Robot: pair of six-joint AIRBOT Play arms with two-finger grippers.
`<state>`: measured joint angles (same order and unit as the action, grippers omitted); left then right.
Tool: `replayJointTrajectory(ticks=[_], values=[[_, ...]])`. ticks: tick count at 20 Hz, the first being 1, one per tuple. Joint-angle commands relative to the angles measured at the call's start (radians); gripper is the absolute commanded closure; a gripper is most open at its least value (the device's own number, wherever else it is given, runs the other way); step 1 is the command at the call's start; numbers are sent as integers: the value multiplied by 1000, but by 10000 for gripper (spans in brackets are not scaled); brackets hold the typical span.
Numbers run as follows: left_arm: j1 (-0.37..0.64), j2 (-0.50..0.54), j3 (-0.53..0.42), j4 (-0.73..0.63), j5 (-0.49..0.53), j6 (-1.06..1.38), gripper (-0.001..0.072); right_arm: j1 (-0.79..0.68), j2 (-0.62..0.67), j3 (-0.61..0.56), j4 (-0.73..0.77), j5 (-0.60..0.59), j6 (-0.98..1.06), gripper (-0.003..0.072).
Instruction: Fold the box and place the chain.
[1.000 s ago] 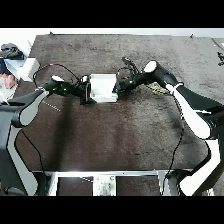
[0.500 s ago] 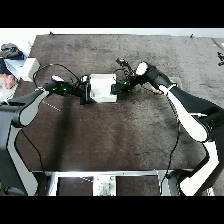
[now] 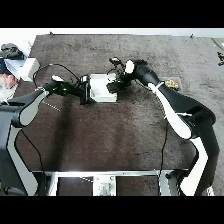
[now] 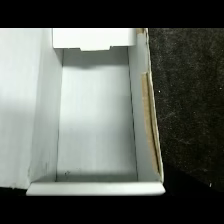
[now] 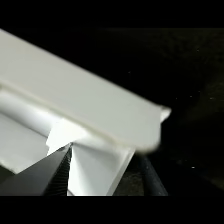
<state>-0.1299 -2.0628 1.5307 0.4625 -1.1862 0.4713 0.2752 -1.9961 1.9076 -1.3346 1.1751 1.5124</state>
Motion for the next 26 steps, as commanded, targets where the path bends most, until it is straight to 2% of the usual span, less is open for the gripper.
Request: replayJointTrajectory(ticks=[1,5,11,19,20,21,26], values=[[0,0,0,0,-1,0,302,21,-45,85,-111,104,112,225],[0,0,0,0,-2,0,302,40,-55,85,-167,118,159,225],[0,0,1,0,-2,0,302,92,-55,85,-239,76,192,225],[0,0,1,0,-3,0,303,90,-70,82,-308,82,367,226],[0,0,0,0,-3,0,302,90,-76,82,-307,81,370,232],[0,0,0,0,-3,0,303,90,-82,82,-307,78,378,319],[0,0,0,0,-3,0,302,89,-90,82,-308,67,410,322]])
